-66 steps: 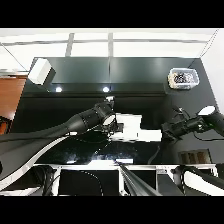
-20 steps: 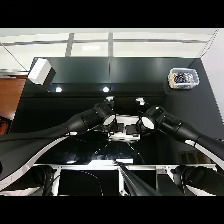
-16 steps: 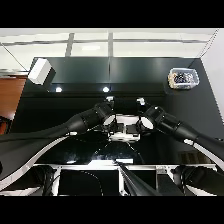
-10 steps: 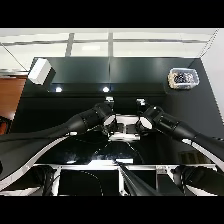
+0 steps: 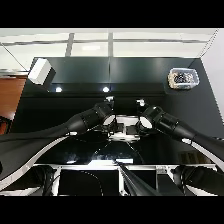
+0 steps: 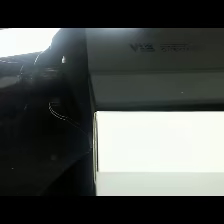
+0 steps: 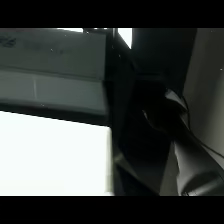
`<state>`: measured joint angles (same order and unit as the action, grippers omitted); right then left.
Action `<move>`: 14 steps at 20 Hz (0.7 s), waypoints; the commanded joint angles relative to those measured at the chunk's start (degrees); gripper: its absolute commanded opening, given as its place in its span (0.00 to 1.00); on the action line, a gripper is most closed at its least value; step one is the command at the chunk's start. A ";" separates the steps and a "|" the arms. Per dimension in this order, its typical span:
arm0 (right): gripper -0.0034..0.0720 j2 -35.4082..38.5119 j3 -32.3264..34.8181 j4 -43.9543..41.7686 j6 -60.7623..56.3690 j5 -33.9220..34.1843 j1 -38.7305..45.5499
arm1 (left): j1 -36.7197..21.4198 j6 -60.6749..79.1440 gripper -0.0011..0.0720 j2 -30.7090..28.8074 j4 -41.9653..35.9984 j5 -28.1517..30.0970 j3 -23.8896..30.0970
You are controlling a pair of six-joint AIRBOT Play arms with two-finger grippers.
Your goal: Fold the box and place the chain.
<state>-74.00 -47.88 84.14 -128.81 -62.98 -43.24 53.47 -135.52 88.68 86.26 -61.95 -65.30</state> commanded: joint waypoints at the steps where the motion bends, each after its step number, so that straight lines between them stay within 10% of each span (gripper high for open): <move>1: 0.12 0.02 -0.07 0.02 -0.81 0.55 0.02 | -0.02 0.13 0.05 -0.04 0.07 -0.02 -0.02; 4: 0.13 0.04 -0.07 -0.02 -1.11 0.44 0.02 | -0.02 0.13 0.05 -0.04 0.07 -0.04 -0.02; 7: 0.64 1.22 -0.09 -0.04 -1.05 -0.44 0.55 | -0.02 0.13 0.05 -0.04 0.07 -0.02 -0.02; 14: 0.64 18.38 -3.39 0.11 9.35 -8.17 9.81 | -0.04 0.13 0.05 -0.04 0.09 -0.07 -0.02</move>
<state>-62.74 -49.43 84.23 -124.03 -68.34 -37.39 53.47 -135.35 88.68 86.30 -62.02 -65.30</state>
